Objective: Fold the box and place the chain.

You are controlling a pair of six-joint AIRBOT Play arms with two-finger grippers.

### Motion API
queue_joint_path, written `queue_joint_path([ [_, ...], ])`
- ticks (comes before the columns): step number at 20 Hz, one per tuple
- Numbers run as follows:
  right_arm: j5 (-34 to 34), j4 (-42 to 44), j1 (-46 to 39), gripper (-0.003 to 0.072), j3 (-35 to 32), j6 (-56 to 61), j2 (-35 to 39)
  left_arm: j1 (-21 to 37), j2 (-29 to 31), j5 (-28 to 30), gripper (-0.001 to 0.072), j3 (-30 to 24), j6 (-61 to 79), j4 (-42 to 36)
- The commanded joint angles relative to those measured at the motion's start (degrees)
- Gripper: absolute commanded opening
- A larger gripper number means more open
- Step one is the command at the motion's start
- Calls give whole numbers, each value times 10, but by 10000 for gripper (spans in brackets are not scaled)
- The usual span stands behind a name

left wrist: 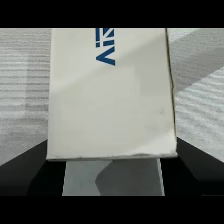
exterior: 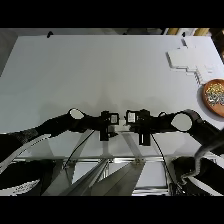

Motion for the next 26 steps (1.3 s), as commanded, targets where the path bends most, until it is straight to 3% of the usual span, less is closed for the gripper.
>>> queue_joint_path([
  [1, -17, -14, 0, 21, 0, -2, 6, 0, 0, 0, 345, 0, 0, 0],
  [10, 1, -36, 0, 21, -1, 5, -65, 0, 0, 0, 345, 0, 0, 0],
  [20, 7, -38, 0, 21, 2, 34, -40, 0, 0, 0, 345, 0, 0, 0],
  [22, 5, -81, 0, 22, 12, 102, -6, 0, 0, 0, 345, 0, 0, 0],
  [26, 9, -255, -37, 22, 26, 340, 66, 0, 0, 0, 345, 0, 0, 0],
])
